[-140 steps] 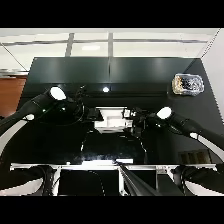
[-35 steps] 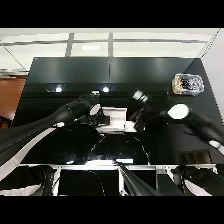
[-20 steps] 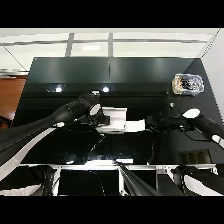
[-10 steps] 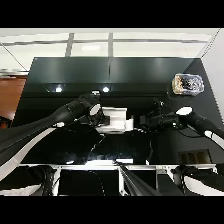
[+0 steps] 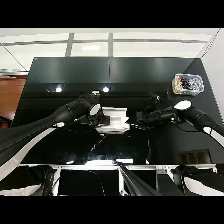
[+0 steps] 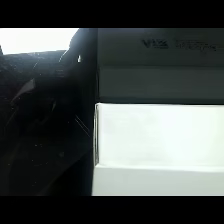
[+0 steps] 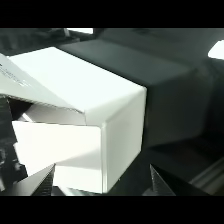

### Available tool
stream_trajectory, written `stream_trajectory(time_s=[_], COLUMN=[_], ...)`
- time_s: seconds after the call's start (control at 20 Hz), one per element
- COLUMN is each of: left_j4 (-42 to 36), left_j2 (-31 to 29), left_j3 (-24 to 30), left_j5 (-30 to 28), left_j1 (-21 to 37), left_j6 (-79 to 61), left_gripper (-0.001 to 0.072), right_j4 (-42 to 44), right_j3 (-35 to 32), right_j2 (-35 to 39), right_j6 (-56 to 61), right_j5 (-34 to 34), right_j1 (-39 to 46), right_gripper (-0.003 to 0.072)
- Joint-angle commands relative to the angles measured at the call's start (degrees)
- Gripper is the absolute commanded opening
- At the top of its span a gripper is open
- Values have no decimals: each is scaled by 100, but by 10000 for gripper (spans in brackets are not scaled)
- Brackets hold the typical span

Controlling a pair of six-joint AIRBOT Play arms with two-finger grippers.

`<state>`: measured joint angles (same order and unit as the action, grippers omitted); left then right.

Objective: Fold the box and place the chain.

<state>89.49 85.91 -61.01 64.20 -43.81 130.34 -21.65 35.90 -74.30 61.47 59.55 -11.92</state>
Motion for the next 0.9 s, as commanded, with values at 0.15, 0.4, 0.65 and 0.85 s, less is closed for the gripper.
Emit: stream_trajectory(time_s=[0.15, 0.4, 0.65, 0.85], left_j4=[2, 2, 2, 2], left_j2=[-2, -2, -2, -2], left_j3=[0, 0, 0, 0], left_j5=[-4, -2, -2, -2], left_j1=[0, 0, 0, 0], left_j6=[-2, 0, 0, 0], left_gripper=[29, 29, 29, 29], right_j4=[-1379, -2538, -2951, -3657], right_j3=[601, 1019, 1217, 1217], right_j2=[0, -4, -129, -142], right_j6=[1620, 3016, 3676, 4352], right_j5=[-1043, -1196, -1226, -1244], right_j1=[-1019, -1526, -1947, -2048], right_gripper=[578, 538, 539, 538])
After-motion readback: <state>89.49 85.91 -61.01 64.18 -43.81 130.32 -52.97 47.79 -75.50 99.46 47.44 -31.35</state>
